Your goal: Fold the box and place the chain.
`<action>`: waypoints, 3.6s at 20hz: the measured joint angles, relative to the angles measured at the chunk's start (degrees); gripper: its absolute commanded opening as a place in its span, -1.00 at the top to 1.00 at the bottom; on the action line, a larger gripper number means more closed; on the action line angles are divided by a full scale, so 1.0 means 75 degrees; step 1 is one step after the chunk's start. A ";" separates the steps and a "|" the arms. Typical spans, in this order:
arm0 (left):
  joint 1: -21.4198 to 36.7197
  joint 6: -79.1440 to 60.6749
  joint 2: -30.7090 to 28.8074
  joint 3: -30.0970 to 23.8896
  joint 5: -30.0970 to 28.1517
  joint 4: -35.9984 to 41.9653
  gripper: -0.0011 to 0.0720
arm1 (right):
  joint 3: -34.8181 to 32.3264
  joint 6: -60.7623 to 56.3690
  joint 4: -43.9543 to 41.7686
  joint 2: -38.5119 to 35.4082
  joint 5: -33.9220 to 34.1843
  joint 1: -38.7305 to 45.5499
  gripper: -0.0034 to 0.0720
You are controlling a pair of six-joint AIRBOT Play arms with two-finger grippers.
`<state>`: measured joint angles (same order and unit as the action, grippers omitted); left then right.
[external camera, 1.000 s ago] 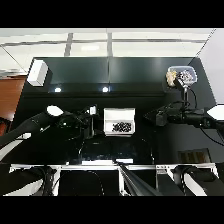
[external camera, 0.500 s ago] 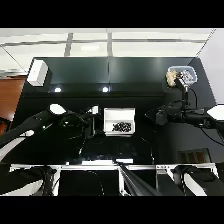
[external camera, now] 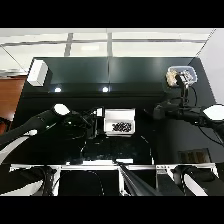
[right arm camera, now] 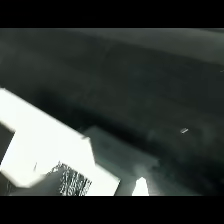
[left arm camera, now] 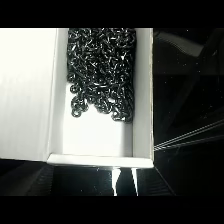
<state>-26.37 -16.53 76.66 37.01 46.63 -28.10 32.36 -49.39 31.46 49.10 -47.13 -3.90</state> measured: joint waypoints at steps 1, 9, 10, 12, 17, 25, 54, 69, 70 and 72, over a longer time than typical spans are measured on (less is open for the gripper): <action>-0.0003 0.0000 0.0003 0.0003 0.0000 -0.0009 0.03 | 0.0000 -0.0265 -0.0067 0.0079 0.0443 -0.0160 -1.00; -0.0009 0.0006 0.0003 0.0003 -0.0006 -0.0044 0.03 | 0.0848 -0.0562 -0.0851 0.1725 0.1731 -0.1600 -0.99; -0.0009 0.0006 0.0003 0.0003 -0.0006 -0.0047 0.03 | 0.1003 -0.0335 -0.0766 0.1865 0.1472 -0.1676 -0.99; -0.0009 0.0006 0.0003 0.0003 -0.0006 -0.0050 0.03 | 0.1279 0.0189 -0.0431 0.2031 0.0863 -0.1763 -0.99; -0.0009 0.0006 0.0003 0.0003 -0.0009 -0.0050 0.03 | 0.1623 0.1953 0.0189 0.2180 -0.0373 -0.1848 -0.99; -0.0012 0.0009 0.0003 0.0003 -0.0012 -0.0050 0.03 | 0.1682 0.4179 0.0761 0.2238 -0.1113 -0.2192 -0.99; -0.0017 0.0006 0.0003 0.0003 -0.0020 -0.0052 0.03 | 0.1376 0.4651 0.1221 0.2276 -0.1282 -0.2547 0.42; -0.0017 0.0009 0.0003 0.0003 -0.0020 -0.0052 0.03 | 0.1335 0.4645 0.1320 0.2285 -0.1399 -0.2669 0.34; -0.0017 0.0009 0.0006 0.0003 -0.0020 -0.0052 0.03 | 0.1335 0.4645 0.1320 0.2285 -0.1396 -0.2675 0.34; -0.0017 0.0012 0.0003 0.0003 -0.0020 -0.0050 0.03 | 0.1335 0.4645 0.1320 0.2285 -0.1402 -0.2684 0.34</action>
<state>-26.50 -16.45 76.69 37.04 46.48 -28.47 42.37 -14.55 41.36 66.24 -57.65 -24.03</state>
